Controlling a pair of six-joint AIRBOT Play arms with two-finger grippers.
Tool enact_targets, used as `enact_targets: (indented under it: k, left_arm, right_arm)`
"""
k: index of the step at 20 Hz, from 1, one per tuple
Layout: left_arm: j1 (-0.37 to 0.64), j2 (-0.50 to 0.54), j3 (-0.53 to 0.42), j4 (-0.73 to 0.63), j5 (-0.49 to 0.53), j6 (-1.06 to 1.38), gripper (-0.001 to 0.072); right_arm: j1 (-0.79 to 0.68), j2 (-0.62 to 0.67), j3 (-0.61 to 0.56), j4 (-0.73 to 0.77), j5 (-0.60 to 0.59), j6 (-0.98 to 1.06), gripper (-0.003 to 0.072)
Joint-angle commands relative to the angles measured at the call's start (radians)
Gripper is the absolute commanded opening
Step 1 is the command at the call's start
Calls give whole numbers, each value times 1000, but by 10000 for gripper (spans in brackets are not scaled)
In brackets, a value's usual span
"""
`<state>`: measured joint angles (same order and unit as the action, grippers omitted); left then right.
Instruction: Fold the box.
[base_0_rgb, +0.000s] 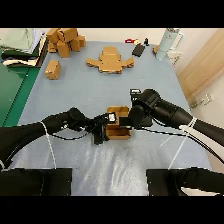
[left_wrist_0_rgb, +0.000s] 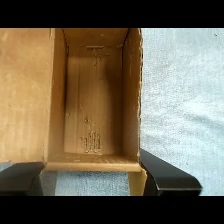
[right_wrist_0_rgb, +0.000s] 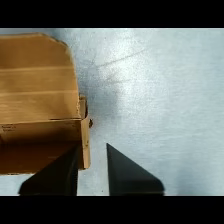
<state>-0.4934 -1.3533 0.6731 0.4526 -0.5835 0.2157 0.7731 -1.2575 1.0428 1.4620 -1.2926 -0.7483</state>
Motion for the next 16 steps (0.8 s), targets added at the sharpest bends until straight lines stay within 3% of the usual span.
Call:
enact_targets:
  k: [1,2,4,8,10,12,14,16]
  left_arm:
    - [1,0,1,0,0,0,463]
    - [1,0,1,0,0,0,464]
    - [1,0,1,0,0,0,463]
    - [1,0,1,0,0,0,463]
    - [1,0,1,0,0,0,464]
    - [1,0,1,0,0,0,464]
    - [1,0,1,0,0,0,463]
    - [1,0,1,0,0,0,464]
  right_arm:
    - [-1,2,1,-9,-11,-5,220]
    - [-1,2,1,-25,-14,-10,121]
    - [-24,0,0,-70,-32,-29,5]
    - [-249,-23,1,-92,26,-177,5]
    - [-428,-35,1,106,152,-361,5]
    - [-603,-71,1,480,262,-676,4]
    - [-730,-143,11,887,254,-1004,5]
    - [-773,-243,49,1056,196,-1157,4]
